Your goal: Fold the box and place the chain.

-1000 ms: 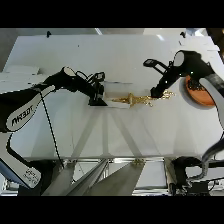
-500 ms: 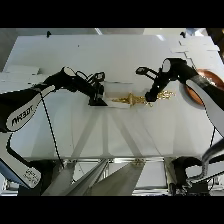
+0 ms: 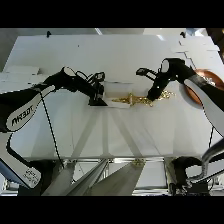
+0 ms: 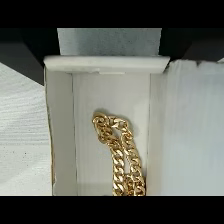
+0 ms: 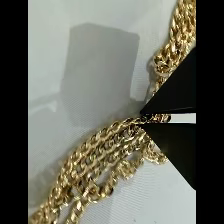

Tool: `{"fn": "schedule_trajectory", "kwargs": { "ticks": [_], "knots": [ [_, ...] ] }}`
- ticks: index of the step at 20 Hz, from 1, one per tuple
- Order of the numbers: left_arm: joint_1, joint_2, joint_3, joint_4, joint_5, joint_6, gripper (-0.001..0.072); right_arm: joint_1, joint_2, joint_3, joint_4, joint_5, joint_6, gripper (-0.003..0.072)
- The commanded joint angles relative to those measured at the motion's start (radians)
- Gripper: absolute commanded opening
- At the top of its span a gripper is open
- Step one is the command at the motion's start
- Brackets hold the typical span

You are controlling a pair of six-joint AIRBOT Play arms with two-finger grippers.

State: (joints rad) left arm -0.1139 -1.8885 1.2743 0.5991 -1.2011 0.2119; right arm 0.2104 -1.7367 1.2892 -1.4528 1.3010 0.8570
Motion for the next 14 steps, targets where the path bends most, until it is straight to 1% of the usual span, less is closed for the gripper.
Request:
{"fn": "schedule_trajectory", "kwargs": {
  "ticks": [1,4,6,10,12,14],
  "knots": [
    [0.0,0.0,0.0,0.0,0.0,0.0,0.0316,0.011,0.02,0.001,-0.005,0.041,0.011,0.0012],
    [0.0,0.0,0.0,0.0,0.0,0.0,0.0316,0.025,0.08,0.001,0.006,0.039,0.011,0.0012],
    [0.0,0.0,0.0,0.0,0.0,0.0,0.0316,0.031,0.129,0.001,0.055,0.032,0.011,0.0012],
    [0.0,0.0,0.0,0.0,0.0,0.0,0.0316,0.047,0.23,0.002,0.251,-0.04,0.01,0.0012],
    [0.0,0.0,0.0,0.0,0.0,0.0,0.0316,0.069,0.26,0.002,0.352,-0.069,0.01,0.0012],
    [0.0,0.0,0.0,0.0,0.0,0.0,0.0316,0.101,0.274,0.002,0.421,-0.121,0.009,0.0012]
  ]
}}
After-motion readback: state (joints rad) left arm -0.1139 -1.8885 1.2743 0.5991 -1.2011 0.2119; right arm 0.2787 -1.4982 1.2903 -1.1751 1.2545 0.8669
